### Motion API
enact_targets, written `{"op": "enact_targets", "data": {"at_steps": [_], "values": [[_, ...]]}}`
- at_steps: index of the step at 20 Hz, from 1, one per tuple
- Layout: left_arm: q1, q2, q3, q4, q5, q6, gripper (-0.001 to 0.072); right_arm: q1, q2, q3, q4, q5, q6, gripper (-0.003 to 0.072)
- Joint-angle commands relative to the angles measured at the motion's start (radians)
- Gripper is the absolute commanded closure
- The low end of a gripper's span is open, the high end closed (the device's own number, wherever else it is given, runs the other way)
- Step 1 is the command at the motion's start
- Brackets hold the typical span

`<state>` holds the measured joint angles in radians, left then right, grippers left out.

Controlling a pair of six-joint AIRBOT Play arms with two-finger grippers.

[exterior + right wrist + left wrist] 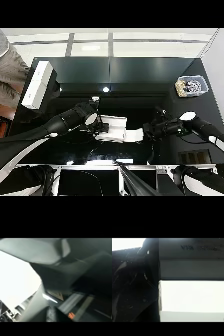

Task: Fold the box and place the chain.

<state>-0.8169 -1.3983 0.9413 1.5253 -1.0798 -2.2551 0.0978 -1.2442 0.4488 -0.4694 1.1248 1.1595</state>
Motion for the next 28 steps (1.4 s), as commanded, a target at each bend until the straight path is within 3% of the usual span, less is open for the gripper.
{"op": "enact_targets", "data": {"at_steps": [1, 2, 7, 13, 17, 22, 28], "values": [[0.0, 0.0, 0.001, 0.0, 0.0, 0.0, 0.0683, 0.019, -0.017, 0.045, 0.051, 0.035, -0.042, 0.0155], [0.0, 0.0, 0.001, 0.0, -0.002, 0.0, 0.0683, 0.023, -0.017, 0.054, 0.055, 0.042, -0.042, 0.0091], [0.0, 0.0, 0.001, 0.0, -0.006, 0.0, 0.0683, 0.095, -0.017, 0.107, 0.076, 0.048, -0.042, 0.0092], [0.0, 0.0, 0.001, 0.005, -0.006, 0.0, 0.0683, 0.262, -0.017, 0.171, 0.065, -0.132, 0.088, 0.0092], [0.0, 0.0, 0.001, 0.005, -0.003, 0.0, 0.0683, 0.364, -0.017, 0.24, -0.097, -0.24, 0.313, 0.0094], [0.001, 0.0, 0.001, 0.011, -0.003, 0.0, 0.0683, 0.466, -0.017, 0.344, -0.397, -0.238, 0.611, 0.0094], [0.001, 0.0, 0.001, 0.011, -0.003, 0.0, 0.0683, 0.491, -0.017, 0.376, -0.434, -0.201, 0.65, 0.0094]]}}
